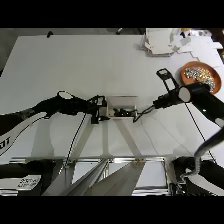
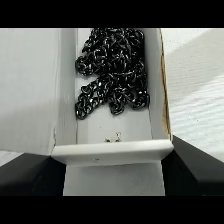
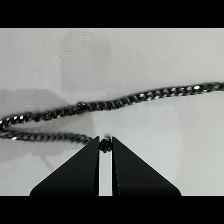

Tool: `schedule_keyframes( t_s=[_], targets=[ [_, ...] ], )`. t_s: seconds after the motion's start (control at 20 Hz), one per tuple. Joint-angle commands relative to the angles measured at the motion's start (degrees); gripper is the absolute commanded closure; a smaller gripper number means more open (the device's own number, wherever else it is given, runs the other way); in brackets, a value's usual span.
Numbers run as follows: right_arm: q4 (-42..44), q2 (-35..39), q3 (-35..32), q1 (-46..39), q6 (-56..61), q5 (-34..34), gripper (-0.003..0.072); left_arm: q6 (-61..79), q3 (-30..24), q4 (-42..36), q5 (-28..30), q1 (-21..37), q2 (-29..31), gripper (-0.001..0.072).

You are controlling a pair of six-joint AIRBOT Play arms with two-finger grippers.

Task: Fold the box and place the chain.

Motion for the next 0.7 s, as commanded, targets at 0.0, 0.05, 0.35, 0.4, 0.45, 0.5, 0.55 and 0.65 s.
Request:
schedule_keyframes(
  t_s=[0.0,0.05,0.35,0.4,0.45,0.5,0.55,0.65],
  targets=[
    [6.2,8.9,0.1,0.0,-2.8,0.0,0.0666,0.0,0.0,0.0,0.0,0.0,0.0,0.0527],
    [10.3,11.7,0.1,0.0,-5.3,0.0,0.0666,0.0,0.0,0.0,0.0,0.0,0.0,0.0527],
    [45.4,23.0,0.1,0.0,-25.5,-0.6,0.0666,0.0,0.0,0.0,0.0,0.0,0.0,0.0527],
    [50.6,23.0,0.1,0.0,-28.6,-0.8,0.0666,0.0,0.0,0.0,0.0,0.0,0.0,0.0527],
    [53.9,22.8,0.1,0.4,-31.2,-1.3,0.0666,0.0,0.0,0.0,0.0,0.0,0.0,0.0527],
    [55.5,22.4,0.1,1.4,-33.2,-2.5,0.0666,0.0,0.0,0.0,0.0,0.0,0.0,0.0527],
    [55.5,21.9,0.1,2.7,-33.5,-3.9,0.0666,0.0,0.0,0.0,0.0,0.0,0.0,0.0527],
    [55.3,19.5,0.1,6.1,-34.6,-5.8,0.0665,0.0,0.0,0.0,0.0,0.0,0.0,0.0527]
  ],
)
